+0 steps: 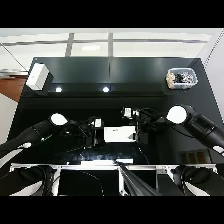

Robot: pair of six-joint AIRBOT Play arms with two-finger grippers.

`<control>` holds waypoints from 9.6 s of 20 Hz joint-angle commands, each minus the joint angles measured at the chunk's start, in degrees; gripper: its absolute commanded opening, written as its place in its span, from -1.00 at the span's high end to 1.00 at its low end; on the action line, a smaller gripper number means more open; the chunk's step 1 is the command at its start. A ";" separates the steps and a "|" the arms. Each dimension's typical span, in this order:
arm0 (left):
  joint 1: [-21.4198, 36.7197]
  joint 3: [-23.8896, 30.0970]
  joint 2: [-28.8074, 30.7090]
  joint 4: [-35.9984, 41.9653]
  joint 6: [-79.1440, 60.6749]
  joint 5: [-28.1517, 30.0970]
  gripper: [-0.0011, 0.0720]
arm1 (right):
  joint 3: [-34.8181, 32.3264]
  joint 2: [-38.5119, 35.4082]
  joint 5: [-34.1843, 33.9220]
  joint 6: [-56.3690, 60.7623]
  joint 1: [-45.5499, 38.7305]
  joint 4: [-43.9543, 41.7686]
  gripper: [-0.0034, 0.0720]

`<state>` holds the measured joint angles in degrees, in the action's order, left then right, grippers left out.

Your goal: Fold the box and place the chain.

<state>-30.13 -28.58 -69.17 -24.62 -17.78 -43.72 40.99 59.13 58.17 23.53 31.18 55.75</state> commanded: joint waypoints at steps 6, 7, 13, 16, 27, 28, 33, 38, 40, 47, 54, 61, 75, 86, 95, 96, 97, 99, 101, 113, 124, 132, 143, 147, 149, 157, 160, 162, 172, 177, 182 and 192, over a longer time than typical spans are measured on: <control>0.04 -0.02 0.00 0.00 -0.02 -0.02 -0.13 | 0.00 0.07 -0.85 1.75 0.07 0.48 -0.50; 0.04 -0.02 0.00 0.00 -0.02 -0.02 -0.13 | 0.00 0.07 -0.85 1.75 0.07 0.50 -0.50; 0.04 -0.02 0.00 0.00 -0.02 0.00 -0.12 | 0.00 0.07 -0.79 1.75 0.07 0.44 -0.19; 0.04 -0.02 0.00 0.00 -0.02 0.00 -0.12 | 0.00 0.09 -0.79 1.75 0.07 0.44 -0.19; 0.04 -0.02 0.00 0.00 -0.02 0.00 -0.13 | -0.07 0.61 -0.85 1.75 0.42 0.61 -0.19; 0.04 -0.02 0.00 0.00 -0.02 -0.02 -0.13 | -0.07 0.98 -0.94 1.77 0.87 0.87 -0.19; 0.04 -0.02 0.00 0.00 -0.02 -0.02 -0.12 | -0.07 1.44 -3.76 3.74 2.14 1.36 -0.19; 0.04 -0.02 0.00 0.00 -0.02 -0.02 -0.13 | -0.07 1.44 -3.58 3.91 2.14 1.49 -0.19; 0.04 -0.02 0.00 0.00 -0.02 -0.02 -0.12 | -0.07 1.44 -3.43 3.91 2.14 1.49 -0.19; 0.04 -0.02 0.00 0.00 -0.02 -0.02 -0.13 | -0.15 1.44 -1.97 3.91 2.14 1.51 -0.19; 0.04 -0.02 0.00 0.00 -0.02 -0.02 -0.13 | -0.72 1.44 -3.56 4.57 2.14 1.53 0.42; 0.04 -0.02 0.00 0.00 -0.02 -0.02 -0.12 | -0.72 1.44 -2.71 4.57 2.14 1.51 0.35; 0.04 -0.02 0.00 0.00 -0.02 -0.02 -0.12 | -0.70 1.38 -1.40 4.59 2.14 1.46 -0.02; 0.04 -0.02 0.00 0.00 -0.02 -0.02 -0.12 | -0.70 1.40 -1.40 4.74 2.14 1.51 -0.17; 0.04 -0.02 0.00 0.00 -0.02 -0.02 -0.12 | -0.74 1.57 -1.22 4.74 2.14 1.68 -0.18; 0.04 -0.02 0.00 0.00 -0.02 0.00 -0.12 | -0.76 1.77 -1.20 4.74 2.14 1.75 -0.18; 0.04 -0.02 0.00 0.00 -0.02 -0.02 -0.13 | -1.07 1.92 -1.55 4.72 2.14 1.75 -0.17; 0.04 -0.02 0.00 0.00 -0.02 -0.02 -0.13 | -1.31 2.10 -1.62 4.74 2.14 1.73 -0.17; 0.04 -0.02 0.00 0.00 -0.02 -0.02 -0.12 | -1.33 2.10 -1.79 4.72 2.14 1.81 -0.18; 0.04 -0.02 0.00 0.00 -0.02 -0.02 -0.12 | 3.91 -0.31 4.83 20.50 -0.17 1.88 -0.47; 0.04 -0.02 0.00 0.00 -0.02 -0.02 -0.12 | -5.31 5.95 1.92 32.20 -7.82 -31.04 0.84; 0.04 -0.02 0.00 0.00 -0.02 0.00 -0.13 | -5.31 12.72 0.50 33.75 -7.85 -26.51 0.84; 0.04 -0.02 0.00 0.02 -0.02 -0.02 -0.13 | -4.68 12.46 -0.04 33.64 -7.93 -23.39 0.84; 0.17 -0.02 0.83 -1.01 0.13 -0.17 -0.15 | 0.04 6.01 7.06 32.39 -11.65 -23.82 0.84; 0.17 -0.02 2.69 -2.10 1.29 0.00 -0.98 | 1.81 1.42 8.96 32.85 -16.74 -23.71 0.83; 1.86 -3.15 14.43 -12.04 24.59 -6.10 -0.97 | 2.08 -5.07 10.23 33.07 -30.49 -20.63 0.84; -2.40 -6.47 11.65 -12.09 25.53 -2.21 -0.96 | 2.08 -5.07 9.35 33.07 -30.36 -19.93 0.83; -5.22 -9.86 5.90 -12.50 25.53 -0.85 -0.96 | 2.08 -5.07 8.68 33.07 -30.36 -19.47 0.83; -8.52 -18.05 -6.36 -8.28 15.10 -3.45 -0.95 | 2.08 -5.05 8.72 33.75 -30.36 -17.53 0.83; -9.57 -18.03 -6.71 -7.72 15.21 -2.71 -0.95 | 2.08 -5.05 7.56 33.75 -30.36 -17.49 0.83; -9.90 -18.01 -7.82 -7.78 15.21 -2.36 -0.96 | 2.08 -5.05 7.61 34.38 -30.36 -16.04 0.83; -9.86 -16.68 -7.82 -9.22 16.72 -1.70 -0.96 | 2.08 -5.05 7.56 35.04 -30.36 -14.56 0.83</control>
<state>-39.94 -45.43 -76.95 -33.65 -1.50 -45.60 43.05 54.11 65.76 58.52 0.82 40.99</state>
